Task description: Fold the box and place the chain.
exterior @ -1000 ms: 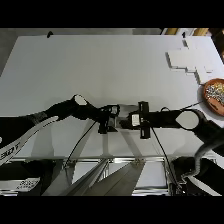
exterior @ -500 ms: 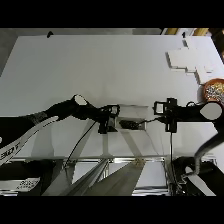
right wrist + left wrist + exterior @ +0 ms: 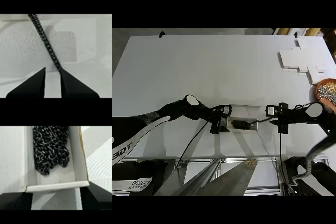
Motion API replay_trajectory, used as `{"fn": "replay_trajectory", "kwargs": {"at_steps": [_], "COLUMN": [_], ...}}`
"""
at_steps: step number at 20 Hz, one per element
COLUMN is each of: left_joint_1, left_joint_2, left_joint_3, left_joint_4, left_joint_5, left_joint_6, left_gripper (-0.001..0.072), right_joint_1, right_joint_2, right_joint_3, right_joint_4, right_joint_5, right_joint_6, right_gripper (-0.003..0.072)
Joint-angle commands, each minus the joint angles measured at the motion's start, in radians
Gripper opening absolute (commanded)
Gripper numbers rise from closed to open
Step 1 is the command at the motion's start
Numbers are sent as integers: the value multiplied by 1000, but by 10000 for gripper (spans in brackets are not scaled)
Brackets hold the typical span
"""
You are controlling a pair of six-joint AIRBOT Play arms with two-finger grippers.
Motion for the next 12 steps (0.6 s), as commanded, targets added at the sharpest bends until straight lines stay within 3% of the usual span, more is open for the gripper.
{"fn": "replay_trajectory", "kwargs": {"at_steps": [1,9,12], "left_joint_1": [1,1,1], "left_joint_2": [0,1,1], "left_joint_3": [1,1,1], "left_joint_4": [0,0,0], "left_joint_5": [0,0,0], "left_joint_6": [0,0,0], "left_gripper": [34,34,34], "right_joint_1": [-3,-3,-3], "right_joint_2": [-51,-115,-116], "right_joint_3": [-3,-3,-3], "right_joint_4": [14,69,68], "right_joint_5": [-77,-101,-84], "right_joint_6": [-66,-158,-160], "right_gripper": [200,176,100]}}
